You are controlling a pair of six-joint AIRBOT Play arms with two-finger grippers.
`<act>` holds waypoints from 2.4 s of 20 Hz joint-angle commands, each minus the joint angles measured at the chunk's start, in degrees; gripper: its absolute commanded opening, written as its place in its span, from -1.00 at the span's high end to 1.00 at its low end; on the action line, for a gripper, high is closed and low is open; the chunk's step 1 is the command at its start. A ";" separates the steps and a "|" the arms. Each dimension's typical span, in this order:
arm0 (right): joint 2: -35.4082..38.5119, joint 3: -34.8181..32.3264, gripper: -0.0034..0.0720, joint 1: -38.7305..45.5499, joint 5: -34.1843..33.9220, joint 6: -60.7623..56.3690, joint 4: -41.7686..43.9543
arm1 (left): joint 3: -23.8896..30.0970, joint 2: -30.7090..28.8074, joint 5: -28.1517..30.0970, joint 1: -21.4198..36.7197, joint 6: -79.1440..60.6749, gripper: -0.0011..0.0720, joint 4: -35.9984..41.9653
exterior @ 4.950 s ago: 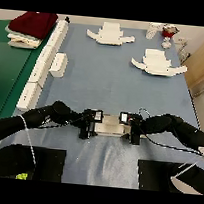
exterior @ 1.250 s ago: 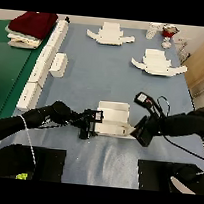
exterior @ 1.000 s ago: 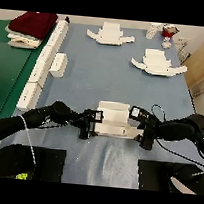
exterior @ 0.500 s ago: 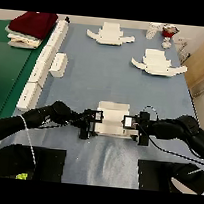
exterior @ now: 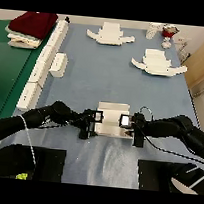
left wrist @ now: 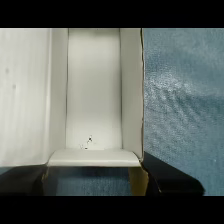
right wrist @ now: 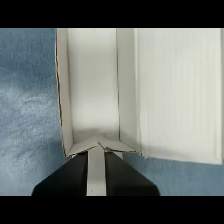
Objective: Fold the box.
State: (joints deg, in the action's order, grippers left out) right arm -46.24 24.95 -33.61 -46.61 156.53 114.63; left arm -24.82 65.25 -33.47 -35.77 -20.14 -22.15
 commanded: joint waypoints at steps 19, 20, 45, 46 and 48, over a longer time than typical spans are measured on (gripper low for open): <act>-4.74 10.71 0.90 0.31 -23.50 -53.20 -21.57 | -0.07 0.04 0.00 0.04 0.07 -0.21 0.11; -4.74 11.23 0.90 1.11 -24.63 -59.67 -26.82 | -0.07 0.04 0.00 0.04 0.07 -0.21 0.11; -18.56 -1.73 0.91 57.42 -30.45 -42.05 20.44 | -0.07 0.04 0.00 0.04 0.07 -0.21 0.11; -18.56 -1.75 0.91 57.42 -30.47 -42.07 20.70 | -0.07 0.04 0.00 0.04 0.07 -0.21 0.11; -18.56 -1.88 0.91 55.84 -30.38 -42.10 21.11 | -0.07 0.04 0.00 0.04 0.07 -0.21 0.11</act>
State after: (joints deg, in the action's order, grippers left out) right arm -64.31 23.44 23.29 -76.88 113.67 133.80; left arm -24.82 65.25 -33.50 -35.79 -20.08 -22.02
